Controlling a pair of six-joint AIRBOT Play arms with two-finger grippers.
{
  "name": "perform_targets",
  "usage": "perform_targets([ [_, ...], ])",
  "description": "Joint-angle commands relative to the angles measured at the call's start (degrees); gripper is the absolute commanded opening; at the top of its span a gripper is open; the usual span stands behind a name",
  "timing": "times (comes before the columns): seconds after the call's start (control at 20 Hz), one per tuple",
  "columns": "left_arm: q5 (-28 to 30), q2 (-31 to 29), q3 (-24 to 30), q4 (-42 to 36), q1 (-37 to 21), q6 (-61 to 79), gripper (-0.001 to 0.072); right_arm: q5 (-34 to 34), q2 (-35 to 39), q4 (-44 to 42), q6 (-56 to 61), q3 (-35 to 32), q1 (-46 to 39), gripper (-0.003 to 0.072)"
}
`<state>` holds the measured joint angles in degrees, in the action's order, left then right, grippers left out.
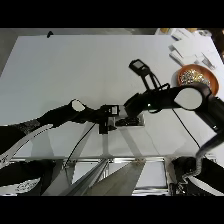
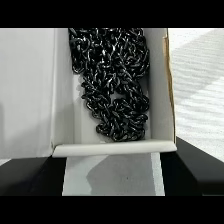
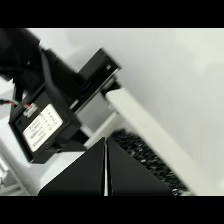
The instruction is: Fold the box and place the chain.
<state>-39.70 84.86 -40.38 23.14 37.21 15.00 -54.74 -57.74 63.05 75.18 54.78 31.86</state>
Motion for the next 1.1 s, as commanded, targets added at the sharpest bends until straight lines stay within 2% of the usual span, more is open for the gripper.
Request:
perform_targets([
  [0.0,0.02,-0.04,0.02,0.02,0.02,0.02,0.0322,-2.34,-0.39,0.26,-5.18,3.76,-7.80,0.0016],
  [0.1,0.02,-0.04,0.02,0.02,0.02,0.02,0.0322,-2.27,-2.34,1.33,-10.34,3.76,-12.02,0.0017],
  [0.25,0.02,-0.04,0.02,0.00,0.02,0.02,0.0322,-3.63,-8.55,1.49,-17.11,3.63,-13.77,0.0016],
  [0.4,0.02,-0.04,0.02,0.02,0.02,0.02,0.0322,-4.83,-11.91,-3.74,-26.56,1.55,-13.64,0.0016],
  [0.55,0.02,-0.04,0.02,0.00,0.02,0.02,0.0322,-7.45,-11.65,-4.15,-32.30,-0.37,-13.31,0.0017],
  [0.75,0.00,-0.04,0.02,0.02,0.02,0.02,0.0322,-6.54,-7.87,-4.15,-39.23,-6.32,-8.46,0.0017],
  [0.9,0.02,-0.04,0.02,0.02,0.02,0.04,0.0322,-5.62,-5.97,-3.48,-41.18,-9.79,-5.51,0.0017],
  [1.05,0.02,-0.04,0.02,0.02,0.02,0.02,0.0322,-5.66,-5.11,-3.30,-41.22,-10.56,-4.04,0.0034],
])
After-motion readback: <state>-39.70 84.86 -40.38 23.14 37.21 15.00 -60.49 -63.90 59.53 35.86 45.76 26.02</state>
